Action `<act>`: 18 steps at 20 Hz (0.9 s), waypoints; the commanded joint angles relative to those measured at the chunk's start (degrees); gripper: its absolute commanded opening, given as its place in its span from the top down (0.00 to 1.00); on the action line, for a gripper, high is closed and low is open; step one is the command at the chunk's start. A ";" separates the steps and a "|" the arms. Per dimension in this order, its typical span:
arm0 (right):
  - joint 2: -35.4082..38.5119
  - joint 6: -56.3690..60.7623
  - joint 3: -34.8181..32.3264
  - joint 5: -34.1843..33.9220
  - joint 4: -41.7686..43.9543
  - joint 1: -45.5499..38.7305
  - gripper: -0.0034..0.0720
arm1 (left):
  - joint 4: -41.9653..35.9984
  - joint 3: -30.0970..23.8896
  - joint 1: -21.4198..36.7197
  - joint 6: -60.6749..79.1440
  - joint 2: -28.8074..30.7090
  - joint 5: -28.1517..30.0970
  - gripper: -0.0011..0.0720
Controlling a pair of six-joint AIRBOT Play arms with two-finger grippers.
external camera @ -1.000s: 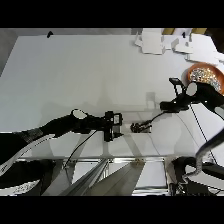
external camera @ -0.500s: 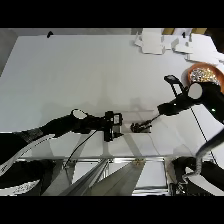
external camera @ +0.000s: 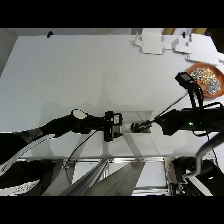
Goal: Fold the box and place the chain.
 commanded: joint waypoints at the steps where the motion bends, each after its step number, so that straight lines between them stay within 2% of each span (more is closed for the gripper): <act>1: 2.32 -1.53 0.04 -2.54 9.79 0.48 0.93 | 0.02 0.00 -0.04 0.02 -0.02 0.02 0.70; 5: 2.23 -1.84 0.04 -7.80 11.26 0.48 0.93 | 0.02 0.00 -0.04 0.02 -0.02 0.02 0.70; 10: -0.57 -3.41 0.04 -9.57 10.60 2.93 0.93 | 0.02 0.00 -0.04 0.02 -0.02 0.02 0.70; 15: -7.87 -1.38 0.04 -10.32 0.79 11.58 0.92 | 0.02 0.00 -0.04 0.02 -0.02 0.02 0.70; 18: -9.99 -1.64 0.09 -10.78 0.09 13.46 0.69 | 0.00 0.00 -0.04 0.00 -0.02 0.02 0.70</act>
